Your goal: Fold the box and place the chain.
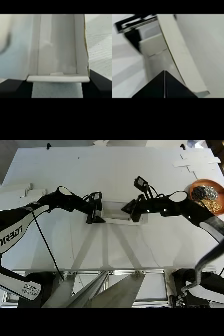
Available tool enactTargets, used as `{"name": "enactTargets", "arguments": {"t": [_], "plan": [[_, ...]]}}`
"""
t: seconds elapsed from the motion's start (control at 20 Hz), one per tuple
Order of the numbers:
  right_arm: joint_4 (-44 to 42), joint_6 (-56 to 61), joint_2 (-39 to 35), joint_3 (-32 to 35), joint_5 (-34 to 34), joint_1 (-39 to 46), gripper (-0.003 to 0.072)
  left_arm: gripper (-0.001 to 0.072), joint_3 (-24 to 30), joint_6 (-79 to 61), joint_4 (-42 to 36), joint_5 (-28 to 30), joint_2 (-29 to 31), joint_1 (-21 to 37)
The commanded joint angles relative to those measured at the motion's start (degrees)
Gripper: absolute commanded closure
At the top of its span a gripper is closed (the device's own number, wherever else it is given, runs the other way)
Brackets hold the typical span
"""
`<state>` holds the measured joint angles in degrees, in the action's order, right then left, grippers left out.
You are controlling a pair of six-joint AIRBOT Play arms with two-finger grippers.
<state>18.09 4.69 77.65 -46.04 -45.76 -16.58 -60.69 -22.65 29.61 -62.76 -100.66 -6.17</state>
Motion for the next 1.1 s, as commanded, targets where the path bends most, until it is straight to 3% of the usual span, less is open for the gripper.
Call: {"name": "enactTargets", "arguments": {"t": [0.0, 0.2, 0.55, 0.8, 1.05], "plan": [[-12.5, -0.7, 5.2, -0.2, 9.2, 1.5, 0.0675, 0.0245, 0.0, 0.0, 0.0, 0.0, 0.0, 0.0], [-14.0, -0.7, 9.2, -1.0, 9.0, 2.9, 0.0675, 0.0245, 0.0, 0.0, 0.0, 0.0, 0.0, 0.0], [-14.1, -0.7, 12.6, -1.1, 2.1, 2.9, 0.0675, 0.0245, 0.0, 0.0, 0.0, 0.0, 0.0, 0.0], [-13.2, -0.7, 9.5, -4.0, -4.3, 3.0, 0.0672, 0.0245, 0.0, 0.0, 0.0, 0.0, 0.0, 0.0], [-2.9, 0.1, 2.0, -4.7, -10.5, 6.4, 0.0672, 0.0245, 0.0, 0.0, 0.0, 0.0, 0.0, 0.0]]}}
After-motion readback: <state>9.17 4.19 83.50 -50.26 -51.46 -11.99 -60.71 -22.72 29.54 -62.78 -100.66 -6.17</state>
